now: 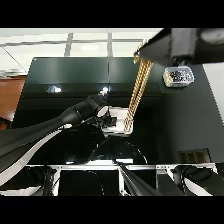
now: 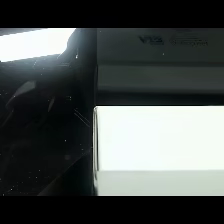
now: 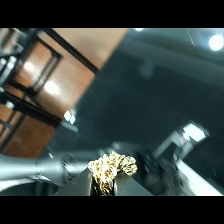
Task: Fold the box and place the chain.
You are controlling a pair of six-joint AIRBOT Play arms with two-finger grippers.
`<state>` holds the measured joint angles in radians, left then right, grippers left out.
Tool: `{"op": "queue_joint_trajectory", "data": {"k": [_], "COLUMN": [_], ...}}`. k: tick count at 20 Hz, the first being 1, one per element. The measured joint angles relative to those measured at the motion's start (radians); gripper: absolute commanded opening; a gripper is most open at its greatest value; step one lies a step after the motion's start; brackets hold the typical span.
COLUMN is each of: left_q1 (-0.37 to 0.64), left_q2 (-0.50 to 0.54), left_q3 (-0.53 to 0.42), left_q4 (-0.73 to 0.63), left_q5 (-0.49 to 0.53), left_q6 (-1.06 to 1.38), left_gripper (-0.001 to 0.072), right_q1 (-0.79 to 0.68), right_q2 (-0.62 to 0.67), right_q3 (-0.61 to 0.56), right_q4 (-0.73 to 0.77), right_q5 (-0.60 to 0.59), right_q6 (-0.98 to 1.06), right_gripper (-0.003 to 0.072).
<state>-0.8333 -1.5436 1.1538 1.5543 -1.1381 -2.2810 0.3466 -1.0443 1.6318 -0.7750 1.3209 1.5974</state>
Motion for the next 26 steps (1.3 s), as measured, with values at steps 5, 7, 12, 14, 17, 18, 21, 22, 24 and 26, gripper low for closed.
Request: {"op": "queue_joint_trajectory", "data": {"k": [5,7,12,14,17,18,21,22,24,26], "left_q1": [0.000,0.000,0.000,0.000,0.000,0.000,0.000,0.000,0.000,0.000], "left_q2": [0.000,0.000,0.000,0.000,0.000,0.000,0.000,0.000,0.000,0.000], "left_q3": [0.000,0.000,0.000,0.000,0.000,0.000,0.000,0.000,0.000,0.000], "left_q4": [0.000,0.000,0.000,0.000,0.000,0.000,0.000,0.000,0.000,0.000], "left_q5": [-0.001,0.000,0.000,0.000,0.000,0.001,0.002,0.002,0.002,0.002], "left_q6": [0.000,0.000,0.000,0.000,0.000,0.000,0.000,0.000,0.000,0.000], "left_gripper": [0.0030,0.0030,0.0030,0.0030,0.0030,0.0030,0.0030,0.0030,0.0030,0.0030], "right_q1": [0.013,0.020,0.054,0.071,0.095,0.101,0.106,0.105,0.101,0.099], "right_q2": [0.002,0.005,0.008,0.008,0.007,0.007,0.007,0.007,0.007,0.007], "right_q3": [-0.165,-0.251,-0.457,-0.529,-0.615,-0.631,-0.632,-0.616,-0.563,-0.492], "right_q4": [-0.060,-0.084,-0.085,-0.075,-0.066,-0.060,-0.043,-0.039,-0.035,-0.034], "right_q5": [0.056,0.060,-0.040,-0.102,-0.201,-0.226,-0.263,-0.264,-0.248,-0.219], "right_q6": [0.005,0.006,0.007,0.007,0.007,0.006,0.003,0.001,0.000,0.000], "right_gripper": [0.0015,0.0015,0.0015,0.0015,0.0015,0.0015,0.0015,0.0015,0.0015,0.0015]}}
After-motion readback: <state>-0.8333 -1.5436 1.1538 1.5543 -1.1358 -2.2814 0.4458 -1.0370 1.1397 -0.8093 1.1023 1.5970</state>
